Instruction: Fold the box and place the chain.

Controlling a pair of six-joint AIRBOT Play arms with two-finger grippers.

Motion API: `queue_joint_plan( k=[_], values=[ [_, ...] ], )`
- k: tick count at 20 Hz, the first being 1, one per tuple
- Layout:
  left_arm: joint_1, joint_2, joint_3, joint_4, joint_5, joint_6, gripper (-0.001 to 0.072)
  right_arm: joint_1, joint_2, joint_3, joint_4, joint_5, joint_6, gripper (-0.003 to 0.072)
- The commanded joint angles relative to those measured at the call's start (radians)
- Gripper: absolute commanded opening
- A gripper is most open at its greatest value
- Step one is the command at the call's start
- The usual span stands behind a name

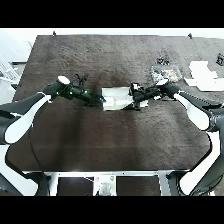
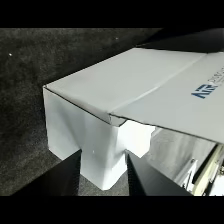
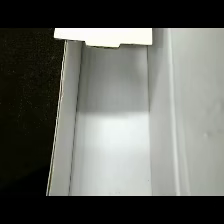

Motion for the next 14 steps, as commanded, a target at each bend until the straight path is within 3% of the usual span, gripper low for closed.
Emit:
queue_joint_plan(
  k=[1,14],
  values=[
    [-0.031,-0.001,0.058,0.169,0.031,-0.180,0.0337,0.001,0.000,0.000,0.001,0.001,-0.001,0.0550],
    [-0.129,-0.002,0.179,0.432,0.012,-0.457,0.0337,0.001,0.000,0.000,0.001,0.001,-0.001,0.0550]
  ],
)
